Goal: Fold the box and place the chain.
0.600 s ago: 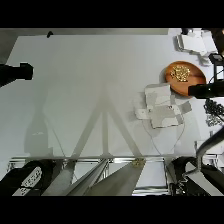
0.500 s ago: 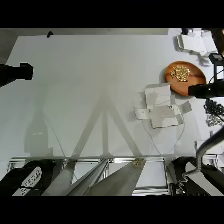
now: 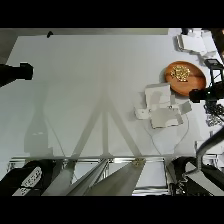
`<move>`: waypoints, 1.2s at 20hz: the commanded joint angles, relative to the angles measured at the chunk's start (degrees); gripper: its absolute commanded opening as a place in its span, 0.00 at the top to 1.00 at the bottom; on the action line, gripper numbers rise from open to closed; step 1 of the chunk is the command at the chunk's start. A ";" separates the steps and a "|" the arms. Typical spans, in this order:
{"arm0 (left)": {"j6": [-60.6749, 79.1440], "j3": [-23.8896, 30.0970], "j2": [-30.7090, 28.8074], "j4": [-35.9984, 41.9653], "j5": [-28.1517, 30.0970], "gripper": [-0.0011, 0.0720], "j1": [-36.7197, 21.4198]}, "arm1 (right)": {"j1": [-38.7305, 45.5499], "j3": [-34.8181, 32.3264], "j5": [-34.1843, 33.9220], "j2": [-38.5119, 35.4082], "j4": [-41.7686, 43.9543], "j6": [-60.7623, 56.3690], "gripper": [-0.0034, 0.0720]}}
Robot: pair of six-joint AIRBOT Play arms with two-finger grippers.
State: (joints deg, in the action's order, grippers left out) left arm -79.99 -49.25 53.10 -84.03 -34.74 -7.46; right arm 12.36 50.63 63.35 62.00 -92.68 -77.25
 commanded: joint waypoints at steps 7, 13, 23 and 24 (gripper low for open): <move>0.02 -0.04 -0.04 -0.02 0.00 0.04 0.00 | 0.02 0.04 -0.28 14.43 -1.57 4.26 0.38; 0.00 -0.04 -0.04 -0.02 0.00 0.04 0.00 | -0.24 1.16 -2.21 17.53 -1.40 8.76 0.94; 0.00 -0.04 -0.04 -0.02 0.00 0.04 0.00 | -13.18 1.46 -2.43 6.27 31.71 23.78 0.95; 0.00 -0.04 -0.04 -0.02 0.02 0.04 0.00 | -15.34 0.76 -4.07 4.96 32.79 23.76 0.95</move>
State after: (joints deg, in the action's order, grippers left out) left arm -79.99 -49.25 53.10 -84.03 -34.76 -7.49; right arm 1.72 52.01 61.36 70.13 -70.50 -56.77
